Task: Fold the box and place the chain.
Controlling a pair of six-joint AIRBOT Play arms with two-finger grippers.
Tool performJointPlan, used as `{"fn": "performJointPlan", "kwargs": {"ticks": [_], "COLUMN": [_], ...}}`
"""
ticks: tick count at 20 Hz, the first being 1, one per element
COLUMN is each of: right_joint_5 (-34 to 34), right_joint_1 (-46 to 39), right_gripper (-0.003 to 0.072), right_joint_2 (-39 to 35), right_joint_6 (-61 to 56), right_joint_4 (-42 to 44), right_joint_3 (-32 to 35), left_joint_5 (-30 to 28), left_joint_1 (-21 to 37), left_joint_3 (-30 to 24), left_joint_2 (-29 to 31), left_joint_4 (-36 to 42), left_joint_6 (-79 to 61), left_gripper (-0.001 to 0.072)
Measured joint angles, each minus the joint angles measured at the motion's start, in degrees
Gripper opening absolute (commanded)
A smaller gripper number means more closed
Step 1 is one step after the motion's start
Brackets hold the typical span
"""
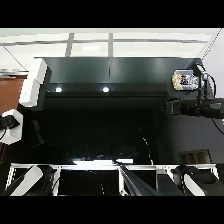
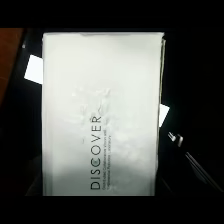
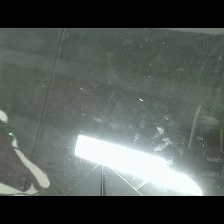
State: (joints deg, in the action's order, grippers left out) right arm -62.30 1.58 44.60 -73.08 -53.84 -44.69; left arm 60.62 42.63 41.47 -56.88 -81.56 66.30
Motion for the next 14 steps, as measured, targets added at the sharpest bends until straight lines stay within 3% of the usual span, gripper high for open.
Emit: {"fn": "performJointPlan", "kwargs": {"ticks": [6, 14], "right_joint_5": [0.00, 0.00], "right_joint_1": [0.00, 0.00], "right_gripper": [0.0018, 0.0018], "right_joint_2": [0.00, 0.00], "right_joint_6": [0.00, 0.00], "right_joint_4": [0.00, 0.00], "right_joint_3": [0.00, 0.00], "left_joint_5": [-6.32, -9.75], "left_joint_1": [2.91, -2.71], "left_joint_3": [0.09, 1.53], "left_joint_2": [-4.48, -12.74], "left_joint_4": [8.41, 12.57], "left_joint_6": [-17.38, -23.56], "left_gripper": [0.0034, 0.0034]}}
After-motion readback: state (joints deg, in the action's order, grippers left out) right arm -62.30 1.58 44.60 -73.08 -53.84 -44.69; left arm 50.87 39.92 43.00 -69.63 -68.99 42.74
